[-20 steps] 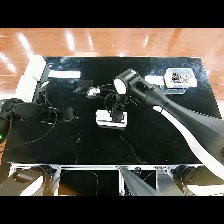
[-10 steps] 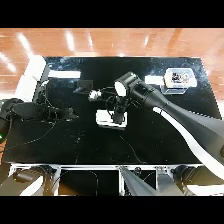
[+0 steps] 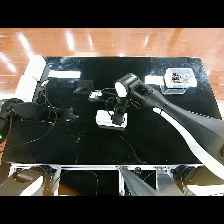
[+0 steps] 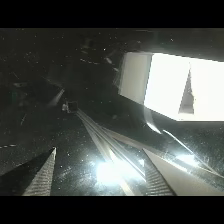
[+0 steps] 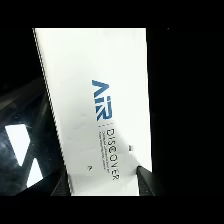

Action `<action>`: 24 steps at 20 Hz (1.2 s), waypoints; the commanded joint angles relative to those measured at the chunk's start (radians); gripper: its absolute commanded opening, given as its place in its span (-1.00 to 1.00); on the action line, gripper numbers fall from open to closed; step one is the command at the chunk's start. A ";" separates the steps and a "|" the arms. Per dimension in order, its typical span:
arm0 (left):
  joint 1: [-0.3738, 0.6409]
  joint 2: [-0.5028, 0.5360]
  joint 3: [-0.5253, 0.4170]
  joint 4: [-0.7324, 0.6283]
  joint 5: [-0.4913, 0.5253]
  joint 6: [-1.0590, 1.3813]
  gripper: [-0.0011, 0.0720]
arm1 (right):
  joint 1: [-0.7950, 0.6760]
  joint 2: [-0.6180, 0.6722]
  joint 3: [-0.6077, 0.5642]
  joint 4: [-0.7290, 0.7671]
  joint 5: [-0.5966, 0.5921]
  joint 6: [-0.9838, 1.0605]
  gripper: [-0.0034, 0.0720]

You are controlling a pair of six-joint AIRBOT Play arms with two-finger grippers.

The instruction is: Fold the box and place the chain.

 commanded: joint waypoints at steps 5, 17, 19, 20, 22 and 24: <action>0.000 -0.001 0.000 0.000 0.001 0.000 0.75 | -0.002 0.000 0.000 0.113 0.028 0.074 0.48; 0.000 -0.001 0.000 0.000 0.001 0.000 0.75 | 0.018 0.000 -0.001 0.014 0.020 0.135 0.48; 0.000 -0.001 0.000 0.000 0.001 0.000 0.75 | 0.027 0.000 -0.001 -0.017 0.000 0.163 0.48; 0.000 -0.001 0.000 0.000 0.001 0.000 0.75 | 0.032 0.000 -0.001 -0.029 -0.003 0.170 0.48; 0.000 -0.001 0.000 0.000 0.001 0.000 0.75 | 0.046 0.000 -0.001 -0.063 -0.011 0.186 0.48; 0.000 -0.001 0.000 0.000 0.001 0.000 0.75 | 0.065 0.000 -0.001 -0.109 -0.022 0.200 0.48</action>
